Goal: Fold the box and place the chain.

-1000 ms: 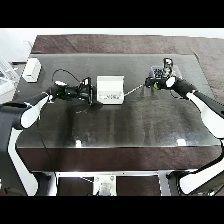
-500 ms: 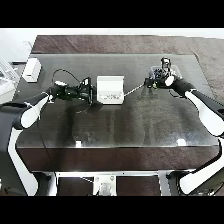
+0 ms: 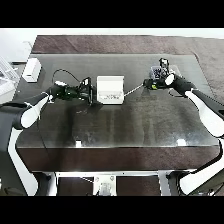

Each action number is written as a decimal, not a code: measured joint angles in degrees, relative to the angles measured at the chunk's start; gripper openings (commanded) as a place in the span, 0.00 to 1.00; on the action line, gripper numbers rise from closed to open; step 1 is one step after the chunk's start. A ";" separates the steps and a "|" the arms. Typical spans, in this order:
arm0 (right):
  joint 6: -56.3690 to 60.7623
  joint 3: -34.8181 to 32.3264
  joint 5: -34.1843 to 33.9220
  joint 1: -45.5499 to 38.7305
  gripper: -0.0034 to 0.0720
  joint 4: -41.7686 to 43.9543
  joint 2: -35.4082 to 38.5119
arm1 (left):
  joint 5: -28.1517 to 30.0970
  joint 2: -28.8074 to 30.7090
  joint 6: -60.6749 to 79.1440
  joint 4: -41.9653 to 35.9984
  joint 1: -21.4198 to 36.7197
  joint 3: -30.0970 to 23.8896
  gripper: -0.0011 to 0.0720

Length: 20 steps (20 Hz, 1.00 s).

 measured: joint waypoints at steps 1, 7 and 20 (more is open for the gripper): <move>-0.02 0.02 0.35 0.35 0.05 -0.20 0.90 | 0.00 0.00 0.00 -0.02 0.00 0.00 0.33; -0.13 0.11 2.95 4.33 0.05 -0.31 14.05 | 0.04 0.00 0.00 -0.04 0.00 0.02 0.33; -2.91 0.24 3.61 20.35 0.05 -0.07 38.05 | 0.02 0.00 0.00 -0.02 0.00 0.00 0.33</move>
